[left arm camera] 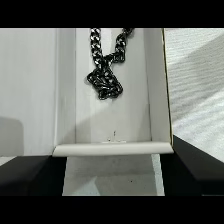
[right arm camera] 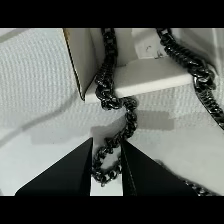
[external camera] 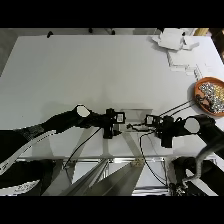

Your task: Fold the box and place the chain.

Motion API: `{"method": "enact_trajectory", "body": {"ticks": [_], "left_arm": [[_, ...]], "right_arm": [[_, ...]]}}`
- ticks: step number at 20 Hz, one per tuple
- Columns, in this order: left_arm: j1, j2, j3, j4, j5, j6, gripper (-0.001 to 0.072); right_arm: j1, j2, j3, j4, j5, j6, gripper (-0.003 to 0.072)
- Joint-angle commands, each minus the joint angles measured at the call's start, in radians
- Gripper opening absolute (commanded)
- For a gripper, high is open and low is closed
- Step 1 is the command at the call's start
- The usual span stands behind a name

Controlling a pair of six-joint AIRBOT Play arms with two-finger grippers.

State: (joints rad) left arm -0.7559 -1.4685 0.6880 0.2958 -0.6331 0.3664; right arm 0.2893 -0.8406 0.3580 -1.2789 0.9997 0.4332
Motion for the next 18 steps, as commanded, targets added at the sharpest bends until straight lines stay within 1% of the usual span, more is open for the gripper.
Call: {"method": "enact_trajectory", "body": {"ticks": [1,6,10,11,14,15,16,17,18], "left_arm": [[0.000,0.001,0.000,0.000,0.000,0.000,0.0275],[0.000,0.001,0.000,0.000,0.000,0.000,0.0275],[0.000,0.001,0.000,0.000,0.000,0.000,0.0275],[0.000,0.001,0.000,0.000,0.000,0.000,0.0275],[0.000,0.001,0.000,0.000,0.000,0.000,0.0275],[0.000,0.001,0.000,0.000,0.000,0.000,0.0275],[0.000,0.001,0.000,0.000,0.000,0.000,0.0275],[0.000,0.001,0.000,0.000,0.000,0.000,0.0275],[0.000,0.001,0.000,0.000,0.000,0.000,0.0275]], "right_arm": [[-0.001,-0.024,-0.006,-0.005,-0.015,0.003,0.0170],[-0.001,-0.024,-0.023,-0.008,-0.048,0.011,0.0170],[-0.001,-0.024,-0.023,-0.010,-0.048,0.011,0.0169],[-0.001,-0.024,-0.023,-0.022,-0.047,0.011,0.0153],[-0.001,0.014,-0.023,-0.038,-0.040,0.014,0.0148],[-0.001,0.037,-0.023,-0.042,-0.040,0.014,0.0097],[-0.001,0.056,-0.023,-0.054,-0.040,0.014,0.0086],[-0.001,0.063,-0.023,-0.059,-0.040,0.014,0.0088],[-0.001,0.062,-0.023,-0.056,-0.038,0.014,0.0112]]}}
